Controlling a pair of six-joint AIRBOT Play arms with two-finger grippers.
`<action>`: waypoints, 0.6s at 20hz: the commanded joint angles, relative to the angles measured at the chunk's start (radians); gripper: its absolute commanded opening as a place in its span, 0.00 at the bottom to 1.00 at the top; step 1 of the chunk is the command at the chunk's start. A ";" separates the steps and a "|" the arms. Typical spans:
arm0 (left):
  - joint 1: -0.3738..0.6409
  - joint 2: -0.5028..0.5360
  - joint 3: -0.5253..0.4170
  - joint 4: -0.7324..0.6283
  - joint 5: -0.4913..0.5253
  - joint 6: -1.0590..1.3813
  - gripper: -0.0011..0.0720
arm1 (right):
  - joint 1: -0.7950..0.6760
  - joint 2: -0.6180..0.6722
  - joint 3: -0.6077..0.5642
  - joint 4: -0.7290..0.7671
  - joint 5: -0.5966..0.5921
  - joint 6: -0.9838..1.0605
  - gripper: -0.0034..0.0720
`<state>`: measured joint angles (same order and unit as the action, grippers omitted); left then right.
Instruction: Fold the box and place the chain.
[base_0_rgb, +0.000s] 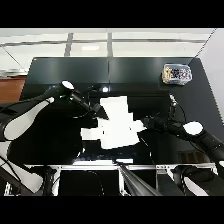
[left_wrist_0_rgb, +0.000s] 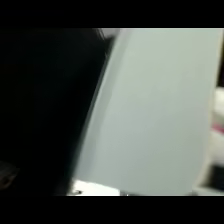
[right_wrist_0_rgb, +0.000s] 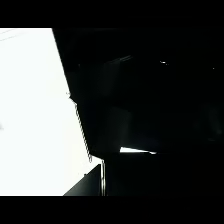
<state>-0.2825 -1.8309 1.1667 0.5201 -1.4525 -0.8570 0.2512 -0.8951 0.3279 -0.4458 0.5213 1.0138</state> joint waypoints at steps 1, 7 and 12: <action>-0.009 -0.029 0.051 0.105 -0.096 0.119 0.37 | 0.000 0.000 0.000 0.000 0.010 0.000 0.06; -0.008 -0.028 0.076 0.109 -0.101 0.200 0.05 | -0.003 0.001 0.012 -0.013 0.042 0.000 0.61; -0.017 0.056 0.072 0.164 -0.090 0.167 0.04 | -0.152 0.001 0.222 -0.403 0.410 -0.010 0.98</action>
<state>-0.2932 -1.8214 1.2430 0.6498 -1.5478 -0.6842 0.1696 -0.8948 0.4458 -0.6308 0.7177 1.0130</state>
